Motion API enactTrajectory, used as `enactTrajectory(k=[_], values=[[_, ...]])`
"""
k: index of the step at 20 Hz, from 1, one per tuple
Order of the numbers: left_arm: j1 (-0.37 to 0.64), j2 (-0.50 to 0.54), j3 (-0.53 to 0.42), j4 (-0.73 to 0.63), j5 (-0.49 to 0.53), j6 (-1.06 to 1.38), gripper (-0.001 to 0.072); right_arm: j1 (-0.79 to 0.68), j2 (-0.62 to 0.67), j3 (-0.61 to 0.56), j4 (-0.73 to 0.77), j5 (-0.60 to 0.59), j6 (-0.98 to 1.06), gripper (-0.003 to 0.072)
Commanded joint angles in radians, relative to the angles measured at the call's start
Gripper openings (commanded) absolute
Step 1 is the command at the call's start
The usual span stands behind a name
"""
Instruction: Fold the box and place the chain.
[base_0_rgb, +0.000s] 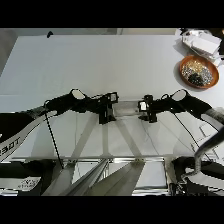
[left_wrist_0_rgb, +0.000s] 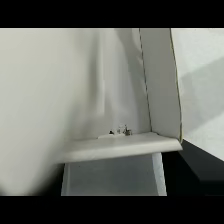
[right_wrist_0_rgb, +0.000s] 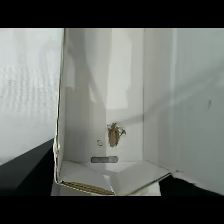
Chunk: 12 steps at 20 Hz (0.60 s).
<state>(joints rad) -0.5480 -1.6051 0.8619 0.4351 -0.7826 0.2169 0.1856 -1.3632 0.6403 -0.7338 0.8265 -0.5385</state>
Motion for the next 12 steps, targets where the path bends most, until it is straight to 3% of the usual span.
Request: enactTrajectory(k=[1, 5, 8, 12], values=[[0.0, 0.0, 0.001, 0.0, -0.003, -0.004, 0.0313, 0.0, 0.005, -0.001, -0.002, 0.026, 0.133, 0.0691], [0.0, 0.0, 0.001, 0.001, -0.003, -0.004, 0.0312, 0.0, 0.037, 0.0, -0.028, 0.048, 0.245, 0.0691], [0.0, 0.004, 0.001, 0.011, -0.007, -0.004, 0.0311, -0.002, 0.07, 0.0, -0.159, 0.058, 0.387, 0.0691], [0.0, 0.032, 0.001, 0.058, -0.002, -0.004, 0.0312, -0.09, 0.122, 0.0, -0.187, 0.121, 0.461, 0.0689]])
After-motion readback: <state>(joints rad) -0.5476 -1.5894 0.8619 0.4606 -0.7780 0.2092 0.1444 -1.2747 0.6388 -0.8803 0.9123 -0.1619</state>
